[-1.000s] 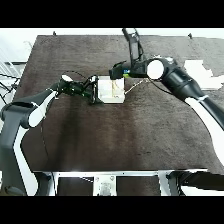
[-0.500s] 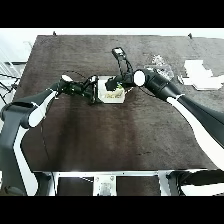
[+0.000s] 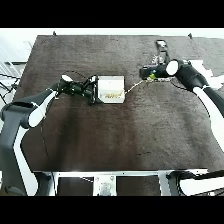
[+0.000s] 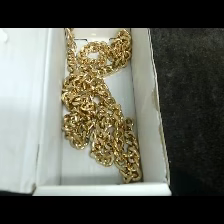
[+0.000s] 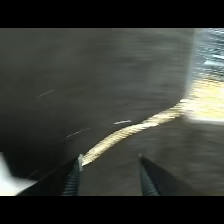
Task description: Fold the box and place the chain.
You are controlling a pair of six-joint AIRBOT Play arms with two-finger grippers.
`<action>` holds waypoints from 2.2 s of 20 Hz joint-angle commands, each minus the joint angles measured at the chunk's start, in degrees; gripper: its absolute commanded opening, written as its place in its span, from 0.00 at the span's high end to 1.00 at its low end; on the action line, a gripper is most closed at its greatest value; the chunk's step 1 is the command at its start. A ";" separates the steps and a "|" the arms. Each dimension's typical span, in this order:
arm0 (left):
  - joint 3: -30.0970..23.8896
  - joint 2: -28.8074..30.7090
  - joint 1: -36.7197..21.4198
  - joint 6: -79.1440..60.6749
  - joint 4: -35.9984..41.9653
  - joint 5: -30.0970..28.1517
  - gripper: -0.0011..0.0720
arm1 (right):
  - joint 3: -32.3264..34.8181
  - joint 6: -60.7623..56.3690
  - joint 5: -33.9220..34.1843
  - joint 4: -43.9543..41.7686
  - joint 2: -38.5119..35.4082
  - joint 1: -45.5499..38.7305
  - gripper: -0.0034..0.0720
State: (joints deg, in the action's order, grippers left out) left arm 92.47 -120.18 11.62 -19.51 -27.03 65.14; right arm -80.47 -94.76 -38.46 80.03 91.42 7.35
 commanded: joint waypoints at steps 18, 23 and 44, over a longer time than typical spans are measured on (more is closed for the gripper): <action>0.02 -0.02 -0.02 -0.02 -0.02 -0.17 0.34 | -6.43 3.56 8.41 -14.69 18.47 -4.63 0.46; 0.00 -0.02 -0.02 0.00 0.00 -0.15 0.34 | -7.17 3.78 9.66 -15.50 18.49 -2.23 0.60; 0.02 -0.02 -0.02 0.00 0.00 -0.09 0.34 | -8.22 14.10 -8.26 -10.54 -16.46 12.46 0.94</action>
State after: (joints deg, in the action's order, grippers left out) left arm 92.47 -120.18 11.62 -19.51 -27.00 65.01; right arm -88.64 -80.82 -43.13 68.29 78.24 16.95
